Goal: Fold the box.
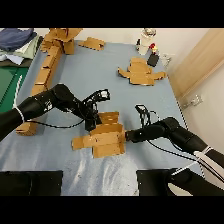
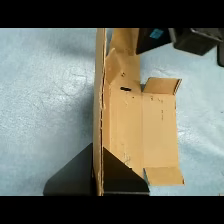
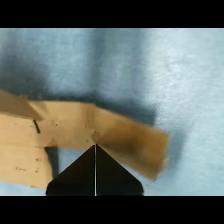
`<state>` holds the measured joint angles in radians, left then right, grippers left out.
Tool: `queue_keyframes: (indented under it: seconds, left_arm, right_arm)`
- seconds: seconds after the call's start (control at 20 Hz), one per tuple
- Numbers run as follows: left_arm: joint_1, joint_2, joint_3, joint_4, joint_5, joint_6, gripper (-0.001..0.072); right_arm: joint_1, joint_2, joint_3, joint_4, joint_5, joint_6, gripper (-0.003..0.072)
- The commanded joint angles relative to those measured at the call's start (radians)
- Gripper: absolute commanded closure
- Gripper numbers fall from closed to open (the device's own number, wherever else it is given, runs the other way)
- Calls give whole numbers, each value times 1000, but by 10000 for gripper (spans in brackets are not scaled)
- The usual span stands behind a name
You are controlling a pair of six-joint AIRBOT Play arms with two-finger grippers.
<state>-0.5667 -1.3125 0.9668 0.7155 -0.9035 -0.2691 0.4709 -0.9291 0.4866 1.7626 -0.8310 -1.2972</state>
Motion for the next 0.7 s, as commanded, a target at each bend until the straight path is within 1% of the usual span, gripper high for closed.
queue_keyframes:
  seconds: [0.0, 0.15, 0.25, 0.4, 0.55, 0.65]
  left_arm:
    - [-3, 13, -17, -14, -12, 0, 698]
    - [-14, 13, -39, -25, -11, 0, 698]
    - [-22, 13, -65, -29, 10, 10, 698]
    - [-32, 13, -95, -52, 34, 28, 698]
    - [-32, 14, -98, -66, 32, 45, 698]
    - [-32, 14, -98, -68, 31, 45, 698]
  right_arm:
    - [2, 0, -10, -57, 38, 45, 685]
    - [2, 2, -9, -52, 42, 45, 684]
    - [2, 2, 8, -27, 46, 44, 684]
    - [2, 2, 69, 44, 46, 40, 684]
    - [3, 2, 127, 46, 47, 40, 684]
    - [3, 2, 143, 40, 50, 40, 684]
